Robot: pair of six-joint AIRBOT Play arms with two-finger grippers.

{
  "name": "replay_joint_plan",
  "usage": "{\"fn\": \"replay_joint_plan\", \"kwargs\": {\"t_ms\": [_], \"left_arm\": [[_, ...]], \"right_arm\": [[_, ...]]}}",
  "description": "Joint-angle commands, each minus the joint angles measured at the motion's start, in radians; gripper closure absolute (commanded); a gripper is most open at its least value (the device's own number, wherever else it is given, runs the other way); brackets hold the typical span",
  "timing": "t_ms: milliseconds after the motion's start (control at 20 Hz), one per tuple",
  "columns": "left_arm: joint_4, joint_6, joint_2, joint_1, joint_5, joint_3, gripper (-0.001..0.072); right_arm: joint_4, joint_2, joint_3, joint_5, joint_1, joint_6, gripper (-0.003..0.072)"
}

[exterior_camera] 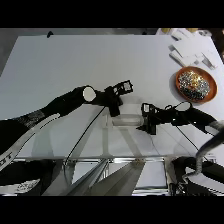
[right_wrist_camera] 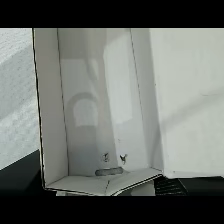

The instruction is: Fold the box and place the chain.

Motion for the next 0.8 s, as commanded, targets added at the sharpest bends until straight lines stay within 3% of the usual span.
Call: {"fn": "replay_joint_plan", "kwargs": {"t_ms": [0,200,350,750], "left_arm": [[0.010,0.000,0.029,0.017,-0.101,0.000,0.0706],[0.156,-0.109,0.168,0.018,-0.341,0.000,0.0707],[0.211,-0.201,0.200,0.017,-0.454,0.000,0.0707],[0.280,-0.209,0.118,0.016,-0.449,-0.051,0.0699]], "right_arm": [[0.000,0.001,0.000,0.000,0.000,0.000,0.0431],[0.000,0.001,0.000,0.000,0.000,0.000,0.0431],[0.000,0.001,0.000,0.000,0.000,0.000,0.0431],[0.000,0.001,0.000,0.000,0.000,0.000,0.0431]]}}
